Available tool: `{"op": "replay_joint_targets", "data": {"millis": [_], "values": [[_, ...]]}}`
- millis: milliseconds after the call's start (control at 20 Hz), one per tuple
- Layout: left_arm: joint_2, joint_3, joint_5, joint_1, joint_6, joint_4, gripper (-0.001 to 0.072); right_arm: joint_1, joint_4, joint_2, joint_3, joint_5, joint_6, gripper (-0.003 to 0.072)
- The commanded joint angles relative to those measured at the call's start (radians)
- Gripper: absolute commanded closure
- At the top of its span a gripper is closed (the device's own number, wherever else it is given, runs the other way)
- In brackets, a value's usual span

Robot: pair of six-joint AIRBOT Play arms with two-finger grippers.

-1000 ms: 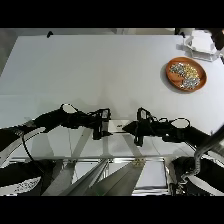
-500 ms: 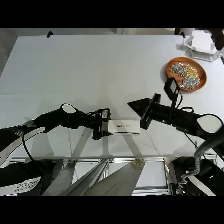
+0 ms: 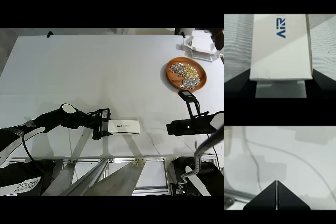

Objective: Fold the box and place the chain.

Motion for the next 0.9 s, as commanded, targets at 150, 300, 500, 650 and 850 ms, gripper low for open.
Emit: {"op": "replay_joint_targets", "data": {"millis": [150, 300, 500, 650, 850], "values": [[0.01, 0.002, -0.056, 0.006, -0.031, -0.038, 0.0707, -0.05, -0.09, 0.002, 0.002, 0.119, 0.098, 0.0675], [0.085, 0.002, -0.038, 0.039, -0.085, -0.043, 0.0707, -0.05, -0.091, 0.002, 0.002, 0.1, 0.098, 0.0675], [0.283, 0.002, 0.1, 0.16, -0.295, -0.042, 0.0707, -0.05, -0.091, 0.002, 0.002, 0.057, 0.097, 0.0674], [0.422, 0.002, 0.179, 0.327, -0.442, 0.039, 0.0707, -0.05, -0.091, 0.002, 0.002, 0.029, 0.097, 0.0674], [0.542, 0.002, 0.186, 0.613, -0.747, 0.326, 0.0707, -0.05, -0.09, 0.002, 0.002, 0.019, 0.092, 0.0674]]}}
